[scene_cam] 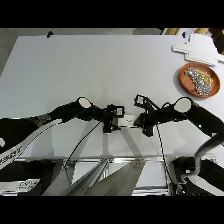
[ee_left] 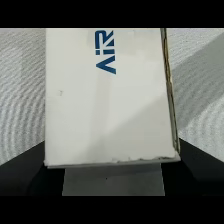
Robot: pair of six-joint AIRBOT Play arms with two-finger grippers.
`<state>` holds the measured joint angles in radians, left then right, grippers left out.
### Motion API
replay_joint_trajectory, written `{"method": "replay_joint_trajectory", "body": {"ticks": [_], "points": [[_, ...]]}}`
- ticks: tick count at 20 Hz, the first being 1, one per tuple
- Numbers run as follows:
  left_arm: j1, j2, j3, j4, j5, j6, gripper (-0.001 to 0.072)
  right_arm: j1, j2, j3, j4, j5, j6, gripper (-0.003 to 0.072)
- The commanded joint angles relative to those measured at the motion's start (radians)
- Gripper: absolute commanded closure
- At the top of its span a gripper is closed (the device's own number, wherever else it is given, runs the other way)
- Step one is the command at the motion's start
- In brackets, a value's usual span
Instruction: Fold the box and place the chain.
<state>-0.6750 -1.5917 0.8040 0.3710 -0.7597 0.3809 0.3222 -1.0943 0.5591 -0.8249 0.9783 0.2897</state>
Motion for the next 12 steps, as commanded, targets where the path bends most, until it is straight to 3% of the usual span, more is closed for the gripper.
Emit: {"method": "replay_joint_trajectory", "body": {"ticks": [1, 4, 8, 10, 12], "points": [[0.0, 0.0, 0.0, 0.0, 0.0, 0.0, 0.0459, 0.001, -0.001, -0.005, -0.012, -0.004, 0.001, 0.0665], [0.0, 0.0, 0.0, 0.0, 0.0, 0.0, 0.0459, 0.0, 0.042, -0.003, -0.001, -0.015, 0.002, 0.0665], [0.0, 0.0, 0.0, 0.0, 0.0, 0.0, 0.0459, 0.0, 0.216, -0.002, -0.056, -0.029, 0.083, 0.0665], [0.0, 0.0, 0.0, 0.0, 0.0, 0.0, 0.0459, 0.0, 0.298, -0.002, -0.197, -0.025, 0.235, 0.0664], [0.0, 0.0, 0.0, 0.0, 0.0, 0.0, 0.0459, -0.001, 0.342, -0.002, -0.435, -0.009, 0.483, 0.0665]]}}
